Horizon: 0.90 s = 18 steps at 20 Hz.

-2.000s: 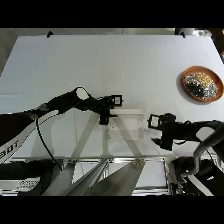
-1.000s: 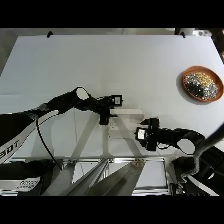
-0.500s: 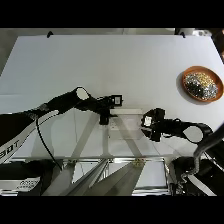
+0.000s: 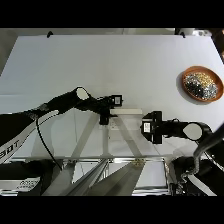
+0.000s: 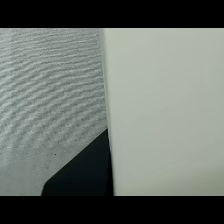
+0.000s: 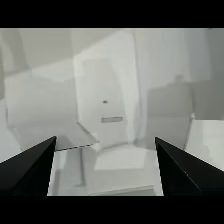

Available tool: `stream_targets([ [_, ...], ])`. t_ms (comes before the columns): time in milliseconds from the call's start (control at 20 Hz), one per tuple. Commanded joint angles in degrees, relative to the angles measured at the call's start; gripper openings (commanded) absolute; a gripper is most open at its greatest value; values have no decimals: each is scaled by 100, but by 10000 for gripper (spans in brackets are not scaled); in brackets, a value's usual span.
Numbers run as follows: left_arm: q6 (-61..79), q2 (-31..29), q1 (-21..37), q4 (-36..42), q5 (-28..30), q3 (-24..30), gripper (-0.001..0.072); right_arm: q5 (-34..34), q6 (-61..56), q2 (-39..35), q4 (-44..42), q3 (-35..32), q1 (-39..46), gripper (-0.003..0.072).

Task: Fold the box and place the chain.

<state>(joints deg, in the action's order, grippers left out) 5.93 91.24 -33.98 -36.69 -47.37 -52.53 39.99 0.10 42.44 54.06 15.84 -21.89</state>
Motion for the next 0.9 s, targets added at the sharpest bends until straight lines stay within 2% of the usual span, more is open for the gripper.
stream_targets([
  [0, 2, 0, -4, -2, 0, 2, 11, 52, -20, -603, 380, -431, -131, 695],
  [150, 4, 0, -4, -2, 2, 2, 11, 59, -568, -1034, 433, -647, -245, 688],
  [350, 2, 0, -4, -2, 2, 2, 11, -225, -599, -1027, 463, -647, -579, 688],
  [500, 2, 0, -4, -2, 0, 2, 11, -348, -625, -1027, 911, -647, -570, 688],
  [650, 4, 0, -4, -2, 0, 2, 11, -361, -658, -1045, 901, -645, -570, 688],
  [850, 4, 0, -4, -2, 2, 2, 11, -306, -839, -1419, 911, -645, -564, 688],
])
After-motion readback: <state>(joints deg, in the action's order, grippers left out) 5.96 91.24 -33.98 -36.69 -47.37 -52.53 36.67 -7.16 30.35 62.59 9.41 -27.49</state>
